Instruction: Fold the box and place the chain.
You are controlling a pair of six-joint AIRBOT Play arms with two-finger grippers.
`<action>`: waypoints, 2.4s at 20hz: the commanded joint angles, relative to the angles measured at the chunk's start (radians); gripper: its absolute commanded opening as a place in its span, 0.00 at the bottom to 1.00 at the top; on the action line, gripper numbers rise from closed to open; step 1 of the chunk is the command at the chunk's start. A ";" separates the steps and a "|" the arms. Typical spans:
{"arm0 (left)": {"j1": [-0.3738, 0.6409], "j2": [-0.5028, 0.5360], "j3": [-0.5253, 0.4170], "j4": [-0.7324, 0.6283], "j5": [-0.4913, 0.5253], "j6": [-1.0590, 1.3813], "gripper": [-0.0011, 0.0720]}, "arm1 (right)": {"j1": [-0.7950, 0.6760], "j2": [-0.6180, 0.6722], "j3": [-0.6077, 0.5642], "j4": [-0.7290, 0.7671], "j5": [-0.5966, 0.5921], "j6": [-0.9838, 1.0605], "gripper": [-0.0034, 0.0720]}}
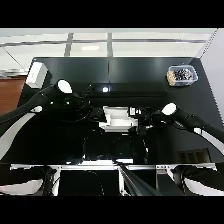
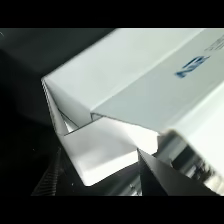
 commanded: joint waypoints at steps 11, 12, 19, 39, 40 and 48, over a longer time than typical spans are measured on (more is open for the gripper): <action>-0.156 0.045 0.003 0.221 0.109 -0.208 0.59 | 0.000 0.000 0.001 0.000 0.000 0.000 0.36; -0.161 0.044 0.003 0.221 0.117 -0.211 0.59 | 0.000 0.000 0.001 0.000 0.000 0.000 0.36; -0.205 0.044 0.004 0.245 0.156 -0.259 0.56 | 0.000 -0.001 0.001 0.000 0.000 0.000 0.36; -0.293 -0.051 0.159 0.550 0.046 -0.556 0.40 | 0.000 0.000 0.001 0.000 0.000 0.000 0.36; -0.304 -0.057 0.166 0.568 0.042 -0.579 0.40 | 0.000 -0.001 0.001 0.000 0.000 0.000 0.36; -0.351 -0.105 0.214 0.618 0.043 -0.764 0.40 | 0.000 0.000 0.001 0.000 0.000 0.000 0.36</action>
